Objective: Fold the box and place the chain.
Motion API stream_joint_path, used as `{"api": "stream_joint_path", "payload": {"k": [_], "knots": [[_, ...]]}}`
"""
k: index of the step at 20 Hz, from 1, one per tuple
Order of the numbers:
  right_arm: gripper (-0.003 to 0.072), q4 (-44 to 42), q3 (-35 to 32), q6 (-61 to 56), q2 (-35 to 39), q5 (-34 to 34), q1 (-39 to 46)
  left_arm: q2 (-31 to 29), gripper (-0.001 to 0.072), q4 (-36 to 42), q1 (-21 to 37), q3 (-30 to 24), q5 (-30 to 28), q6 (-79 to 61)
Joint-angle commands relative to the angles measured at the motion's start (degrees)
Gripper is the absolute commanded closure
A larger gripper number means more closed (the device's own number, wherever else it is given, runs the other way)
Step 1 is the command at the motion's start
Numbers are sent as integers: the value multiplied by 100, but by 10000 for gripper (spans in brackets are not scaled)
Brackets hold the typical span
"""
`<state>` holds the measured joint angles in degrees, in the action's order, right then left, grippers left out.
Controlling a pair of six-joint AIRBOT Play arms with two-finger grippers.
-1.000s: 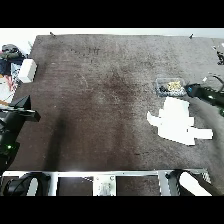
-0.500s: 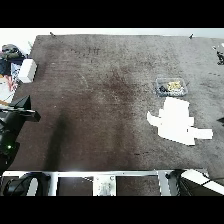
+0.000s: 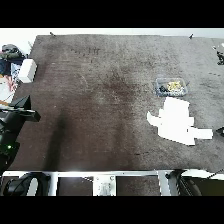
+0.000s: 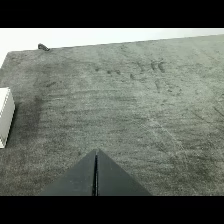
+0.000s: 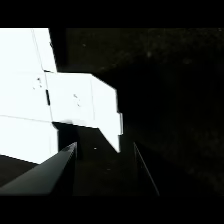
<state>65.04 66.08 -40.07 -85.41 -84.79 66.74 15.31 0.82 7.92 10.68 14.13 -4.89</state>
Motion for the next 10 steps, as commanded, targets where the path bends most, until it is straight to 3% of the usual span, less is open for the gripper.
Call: {"api": "stream_joint_path", "payload": {"k": [1,9,10], "knots": [[285,-55,55,476,-483,35,7,-7,698,0,4,0,-2,-2],[288,-887,46,1250,-1392,-549,-208,-7,698,0,4,0,0,-2],[390,-1095,46,1526,-1488,-763,-304,-7,699,0,4,0,-7,-2]]}}
